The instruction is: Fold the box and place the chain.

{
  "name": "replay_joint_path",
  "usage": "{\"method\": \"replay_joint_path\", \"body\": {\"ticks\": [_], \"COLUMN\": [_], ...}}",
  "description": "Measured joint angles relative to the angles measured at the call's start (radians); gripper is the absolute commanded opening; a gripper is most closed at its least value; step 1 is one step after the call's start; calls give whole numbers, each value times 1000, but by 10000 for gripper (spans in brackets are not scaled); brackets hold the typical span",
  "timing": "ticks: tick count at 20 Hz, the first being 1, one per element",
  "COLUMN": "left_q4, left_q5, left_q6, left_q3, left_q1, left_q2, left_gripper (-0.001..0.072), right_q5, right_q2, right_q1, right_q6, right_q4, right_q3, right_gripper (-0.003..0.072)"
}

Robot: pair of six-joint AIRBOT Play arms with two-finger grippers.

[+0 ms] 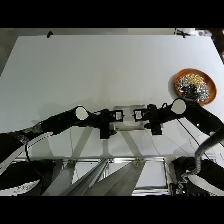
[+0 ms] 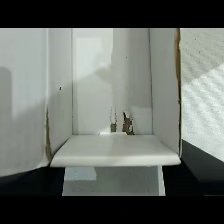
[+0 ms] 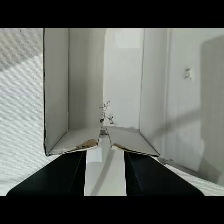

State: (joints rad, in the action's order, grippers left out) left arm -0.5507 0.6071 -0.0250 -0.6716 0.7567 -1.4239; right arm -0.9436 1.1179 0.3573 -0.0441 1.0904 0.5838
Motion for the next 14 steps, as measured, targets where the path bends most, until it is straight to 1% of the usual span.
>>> {"method": "replay_joint_path", "body": {"ticks": [5,6,7,8,10,11,13,14], "left_q4": [0,0,0,0,0,0,0,0], "left_q5": [0,0,0,0,0,0,0,0], "left_q6": [1,1,1,0,-1,-1,-1,-1], "left_q3": [0,0,0,0,0,0,0,0], "left_q1": [0,0,0,0,0,0,0,0], "left_q2": [0,0,0,0,0,0,0,0], "left_gripper": [491,491,491,491,491,491,491,491], "right_q5": [13,14,17,18,24,25,23,20], "right_q2": [4,8,15,25,47,58,71,75], "right_q1": [9,17,26,36,51,55,61,63], "right_q6": [-1,-1,-1,-1,-1,-2,-5,-6], "right_q4": [-58,-69,-78,-85,-100,-101,-103,-104], "right_q3": [0,0,0,0,0,0,0,0], "right_gripper": [253,239,195,173,175,180,292,300]}}
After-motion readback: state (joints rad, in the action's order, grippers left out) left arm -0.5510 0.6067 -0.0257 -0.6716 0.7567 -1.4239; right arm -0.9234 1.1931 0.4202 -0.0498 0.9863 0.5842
